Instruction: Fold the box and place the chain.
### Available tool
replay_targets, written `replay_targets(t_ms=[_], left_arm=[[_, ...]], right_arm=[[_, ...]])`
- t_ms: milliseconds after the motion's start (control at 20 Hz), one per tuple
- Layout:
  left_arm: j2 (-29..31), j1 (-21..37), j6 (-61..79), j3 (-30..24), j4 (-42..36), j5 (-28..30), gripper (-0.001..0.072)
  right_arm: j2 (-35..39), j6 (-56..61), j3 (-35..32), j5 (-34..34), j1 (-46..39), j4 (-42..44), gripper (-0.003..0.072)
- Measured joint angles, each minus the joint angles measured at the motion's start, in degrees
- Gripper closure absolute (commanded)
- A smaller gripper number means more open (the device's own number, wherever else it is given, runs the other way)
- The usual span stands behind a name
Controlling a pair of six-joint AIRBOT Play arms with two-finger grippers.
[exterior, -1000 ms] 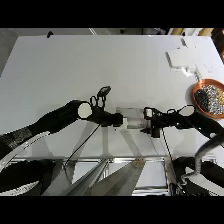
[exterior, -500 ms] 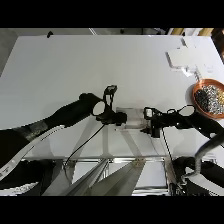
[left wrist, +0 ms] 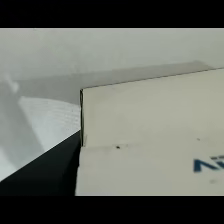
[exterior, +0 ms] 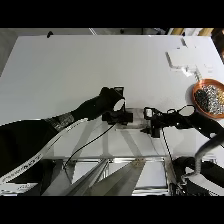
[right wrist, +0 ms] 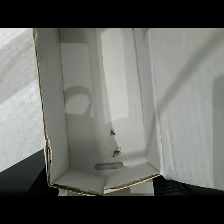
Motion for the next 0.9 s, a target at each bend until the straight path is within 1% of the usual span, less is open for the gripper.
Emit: replay_targets(t_ms=[200, 250, 300, 350, 400, 450, 550, 600, 850, 900], left_arm=[[-1.31, -0.17, -2.32, 0.72, 0.63, -2.93, 0.0373], [-1.51, -0.17, -2.6, 0.79, 0.9, -3.52, 0.0404], [-1.66, -0.17, -2.86, 0.83, 1.11, -4.13, 0.048], [-1.81, -0.17, -3.19, 0.87, 1.27, -4.66, 0.0524], [-1.99, -0.17, -3.48, 0.9, 1.27, -4.83, 0.0527], [-2.12, -0.17, -3.72, 0.92, 1.27, -5.07, 0.0587], [-2.51, -0.24, -4.02, 0.96, 1.38, -5.33, 0.0657], [-2.71, -0.26, -4.17, 0.98, 1.44, -5.6, 0.0708], [-3.15, -0.31, -4.44, 1.03, 1.51, -6.12, 0.0704], [-3.17, -0.31, -4.44, 1.03, 1.6, -6.21, 0.0673]], right_arm=[[0.0, 0.02, 0.0, 0.0, 0.0, 0.0, 0.0284], [0.0, 0.02, 0.0, 0.0, 0.0, 0.0, 0.0284], [0.0, 0.02, 0.0, 0.0, 0.0, 0.0, 0.0284], [0.0, 0.02, 0.0, 0.0, 0.0, 0.0, 0.0284], [0.0, 0.02, 0.0, 0.0, 0.0, 0.0, 0.0284], [0.0, 0.02, 0.0, 0.0, 0.0, 0.0, 0.0284], [0.0, 0.04, 0.0, 0.0, 0.02, 0.0, 0.0284], [0.0, 0.04, 0.0, 0.0, 0.02, 0.0, 0.0284], [0.0, 0.04, 0.0, -0.02, 0.02, 0.0, 0.0284], [0.0, 0.04, 0.0, -0.02, 0.02, 0.0, 0.0284]])
